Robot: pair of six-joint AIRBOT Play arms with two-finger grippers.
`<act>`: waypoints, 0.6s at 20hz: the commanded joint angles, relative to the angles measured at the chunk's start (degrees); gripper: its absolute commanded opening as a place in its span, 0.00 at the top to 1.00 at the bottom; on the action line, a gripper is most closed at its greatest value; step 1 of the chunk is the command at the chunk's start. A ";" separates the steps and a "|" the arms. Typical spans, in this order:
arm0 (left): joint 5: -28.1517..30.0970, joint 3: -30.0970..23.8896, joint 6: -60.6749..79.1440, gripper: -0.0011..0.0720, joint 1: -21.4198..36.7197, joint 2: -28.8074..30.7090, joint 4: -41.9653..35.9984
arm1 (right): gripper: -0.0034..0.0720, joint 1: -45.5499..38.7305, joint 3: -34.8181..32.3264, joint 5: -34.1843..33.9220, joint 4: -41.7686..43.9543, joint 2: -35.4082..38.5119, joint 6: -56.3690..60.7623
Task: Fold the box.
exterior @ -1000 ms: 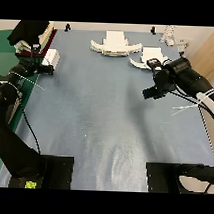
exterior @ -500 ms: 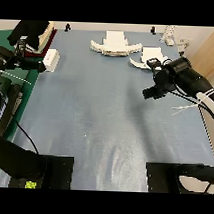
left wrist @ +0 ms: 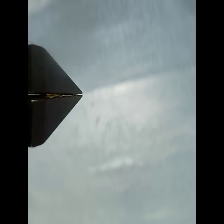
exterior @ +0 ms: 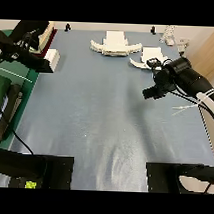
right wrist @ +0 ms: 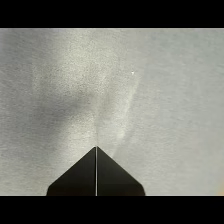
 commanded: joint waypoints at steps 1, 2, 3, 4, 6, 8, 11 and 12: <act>-4.85 -3.45 -5.99 0.97 -7.17 5.55 0.09 | 0.95 -0.02 0.04 0.00 0.00 -0.02 0.00; -3.28 -6.23 -6.73 0.97 -9.49 8.15 0.52 | 0.95 -0.02 0.04 0.02 0.00 -0.02 0.02; -1.25 -9.77 -8.02 0.97 -11.98 11.19 0.76 | 0.95 -0.02 0.04 0.02 0.00 -0.02 0.02; 0.55 -13.31 -9.38 0.97 -14.25 14.03 0.74 | 0.95 -0.02 0.04 0.02 0.00 -0.02 0.02; 4.44 -21.24 -11.21 0.97 -18.93 19.58 0.76 | 0.95 -0.02 0.04 0.02 0.00 -0.02 0.02; 10.34 -29.24 -14.10 0.97 -22.99 24.26 0.76 | 0.95 -0.02 0.04 0.02 0.00 -0.02 0.02; 16.68 -36.37 -14.58 0.96 -26.45 27.32 0.76 | 0.95 -0.02 0.04 0.00 0.00 -0.02 0.00; 16.44 -36.94 -14.67 0.96 -26.64 27.30 0.72 | 0.95 -0.02 0.04 0.00 0.00 -0.02 0.00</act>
